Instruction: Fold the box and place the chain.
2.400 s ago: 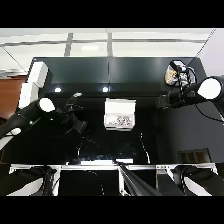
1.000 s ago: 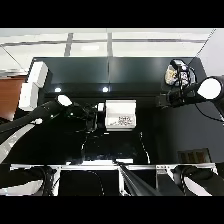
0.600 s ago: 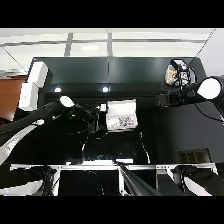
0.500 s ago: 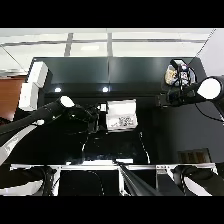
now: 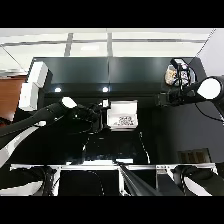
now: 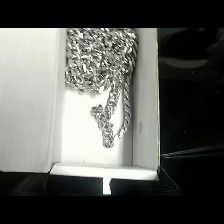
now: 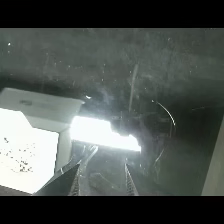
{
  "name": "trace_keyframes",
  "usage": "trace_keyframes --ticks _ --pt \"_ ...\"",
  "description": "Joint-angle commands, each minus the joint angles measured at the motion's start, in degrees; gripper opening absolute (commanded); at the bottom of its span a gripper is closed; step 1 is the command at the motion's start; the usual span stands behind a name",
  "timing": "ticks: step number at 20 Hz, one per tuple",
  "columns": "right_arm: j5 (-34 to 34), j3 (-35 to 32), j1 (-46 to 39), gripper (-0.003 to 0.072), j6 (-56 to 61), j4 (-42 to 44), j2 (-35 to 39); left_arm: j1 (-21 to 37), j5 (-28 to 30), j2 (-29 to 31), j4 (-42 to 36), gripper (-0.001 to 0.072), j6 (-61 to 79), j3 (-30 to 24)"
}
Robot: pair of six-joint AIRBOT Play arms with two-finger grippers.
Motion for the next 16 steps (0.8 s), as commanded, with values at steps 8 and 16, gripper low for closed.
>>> trace_keyframes --ticks 8,16 --pt "-20.1 0.0 0.0 0.0709 -3.1 14.7 -10.3 -1.9 2.3 0.0 0.5 0.0458 0.4 0.1" --pt "2.4 0.4 0.0 0.0701 -49.7 32.2 -15.4 -1.9 2.3 0.0 0.5 0.0459 0.4 0.1"
